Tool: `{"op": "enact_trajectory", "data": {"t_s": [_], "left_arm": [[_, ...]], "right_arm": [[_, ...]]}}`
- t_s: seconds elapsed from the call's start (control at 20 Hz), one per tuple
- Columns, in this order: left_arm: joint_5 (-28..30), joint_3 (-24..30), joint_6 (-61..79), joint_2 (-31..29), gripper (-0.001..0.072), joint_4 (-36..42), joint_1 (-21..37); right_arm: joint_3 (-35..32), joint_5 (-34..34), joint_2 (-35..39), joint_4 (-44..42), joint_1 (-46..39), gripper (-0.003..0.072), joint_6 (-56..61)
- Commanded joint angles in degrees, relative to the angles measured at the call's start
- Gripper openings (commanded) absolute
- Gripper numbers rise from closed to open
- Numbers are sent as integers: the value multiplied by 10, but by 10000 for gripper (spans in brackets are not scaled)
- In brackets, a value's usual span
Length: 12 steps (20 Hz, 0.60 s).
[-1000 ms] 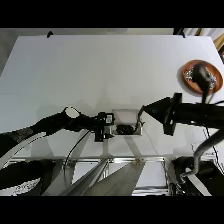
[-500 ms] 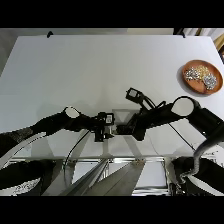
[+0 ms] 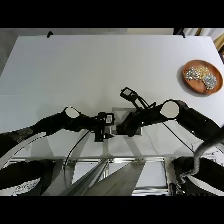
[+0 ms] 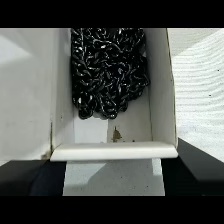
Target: Fold the box and place the chain.
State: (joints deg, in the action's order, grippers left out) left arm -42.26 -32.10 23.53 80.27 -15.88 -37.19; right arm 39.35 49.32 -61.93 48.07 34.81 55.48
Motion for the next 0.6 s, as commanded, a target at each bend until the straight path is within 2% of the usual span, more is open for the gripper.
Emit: {"op": "enact_trajectory", "data": {"t_s": [0.0, 0.1, 0.15, 0.35, 0.45, 0.55], "left_arm": [[0, 0, 0, 0, 31, 0, 0], [0, 0, 0, 0, 31, 0, 0], [0, 0, 0, 0, 31, 0, 0], [0, 0, 0, 0, 31, 0, 0], [0, 0, 0, 0, 31, 0, 0], [0, 0, 0, 0, 31, 0, 0]], "right_arm": [[0, -11, 28, 3, 2, 117, 45], [0, -7, 89, 54, 2, 90, 46], [0, 11, 127, 112, 2, 46, 57], [-3, 172, 226, 416, 2, 36, 162], [-21, 207, 235, 455, -9, 33, 141], [-66, 173, 234, 443, -36, 12, 80]]}}
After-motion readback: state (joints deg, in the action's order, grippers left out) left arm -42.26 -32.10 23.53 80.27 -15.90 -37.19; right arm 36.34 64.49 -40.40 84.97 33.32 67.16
